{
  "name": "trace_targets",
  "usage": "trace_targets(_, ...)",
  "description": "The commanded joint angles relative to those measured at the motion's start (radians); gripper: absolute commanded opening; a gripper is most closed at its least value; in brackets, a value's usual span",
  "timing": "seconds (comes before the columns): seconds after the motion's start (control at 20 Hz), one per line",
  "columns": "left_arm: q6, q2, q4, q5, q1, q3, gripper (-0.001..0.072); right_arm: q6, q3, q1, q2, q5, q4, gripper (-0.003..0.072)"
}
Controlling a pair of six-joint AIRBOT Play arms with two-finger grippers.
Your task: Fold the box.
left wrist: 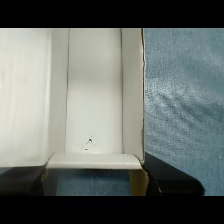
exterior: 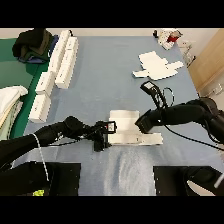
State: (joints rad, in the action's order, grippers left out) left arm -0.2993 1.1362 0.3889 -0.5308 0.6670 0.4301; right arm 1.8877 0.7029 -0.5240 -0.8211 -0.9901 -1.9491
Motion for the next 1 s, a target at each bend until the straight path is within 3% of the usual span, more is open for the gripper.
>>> trace_targets(0.0, 0.001, -0.001, 0.000, 0.000, 0.000, 0.001, 0.0464, 0.227, -0.052, -0.001, 0.088, -0.179, 0.063, 0.0457)
trace_targets(0.05, 0.001, -0.001, 0.000, 0.000, 0.000, 0.001, 0.0464, 0.248, -0.075, -0.001, 0.088, -0.184, 0.079, 0.0553)
trace_targets(0.1, 0.001, -0.001, 0.000, 0.000, 0.000, 0.001, 0.0464, 0.266, -0.099, -0.001, 0.084, -0.183, 0.104, 0.0590)
trace_targets(0.4, 0.001, -0.001, 0.000, 0.000, 0.000, 0.001, 0.0464, 0.472, -0.145, -0.001, 0.017, -0.146, 0.143, 0.0592)
trace_targets(0.45, 0.001, -0.001, 0.000, 0.000, 0.000, 0.001, 0.0464, 0.515, -0.145, -0.001, 0.007, -0.125, 0.143, 0.0609)
trace_targets(0.5, 0.001, -0.001, 0.000, 0.000, 0.000, 0.001, 0.0464, 0.561, -0.146, -0.001, -0.004, -0.101, 0.138, 0.0695)
trace_targets(0.55, 0.001, -0.001, 0.000, 0.000, 0.000, 0.001, 0.0464, 0.604, -0.146, -0.001, -0.018, -0.074, 0.135, 0.0706)
trace_targets(0.85, 0.001, -0.001, 0.000, 0.000, 0.000, 0.001, 0.0464, 0.725, -0.149, -0.002, -0.077, -0.007, 0.089, 0.0690)
trace_targets(0.95, 0.001, -0.001, 0.000, 0.000, 0.000, 0.001, 0.0463, 0.752, -0.150, -0.002, -0.077, -0.004, 0.074, 0.0579)
